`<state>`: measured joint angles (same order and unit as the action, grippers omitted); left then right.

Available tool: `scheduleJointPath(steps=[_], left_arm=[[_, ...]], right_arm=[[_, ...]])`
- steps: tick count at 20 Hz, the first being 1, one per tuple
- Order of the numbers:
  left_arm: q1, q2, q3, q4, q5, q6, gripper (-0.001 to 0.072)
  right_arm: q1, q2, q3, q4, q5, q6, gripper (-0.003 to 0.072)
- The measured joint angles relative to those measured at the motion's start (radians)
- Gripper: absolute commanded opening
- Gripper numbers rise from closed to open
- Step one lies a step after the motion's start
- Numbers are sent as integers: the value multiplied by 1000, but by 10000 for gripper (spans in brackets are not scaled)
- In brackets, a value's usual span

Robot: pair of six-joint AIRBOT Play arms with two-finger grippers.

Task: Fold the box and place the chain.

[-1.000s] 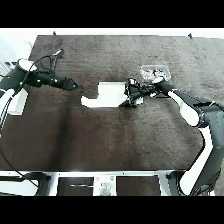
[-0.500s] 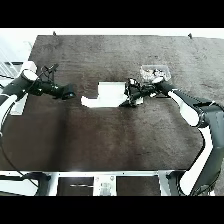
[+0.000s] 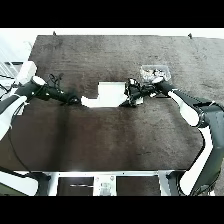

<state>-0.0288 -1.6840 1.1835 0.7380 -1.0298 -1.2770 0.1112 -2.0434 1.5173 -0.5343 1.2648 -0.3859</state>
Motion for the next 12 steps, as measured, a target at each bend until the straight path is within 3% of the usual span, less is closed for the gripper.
scheduleJointPath(steps=[9, 10, 12], left_arm=[[-93, -74, 19, -159, 35, 82, 23], [-95, -77, 31, -170, 32, 90, 145], [-100, -79, 59, -192, 15, 105, 249]], right_arm=[[0, 0, 0, 0, 0, 0, 363], [0, 0, 0, 0, 0, 0, 363], [0, 0, 0, 0, 0, 0, 363]])
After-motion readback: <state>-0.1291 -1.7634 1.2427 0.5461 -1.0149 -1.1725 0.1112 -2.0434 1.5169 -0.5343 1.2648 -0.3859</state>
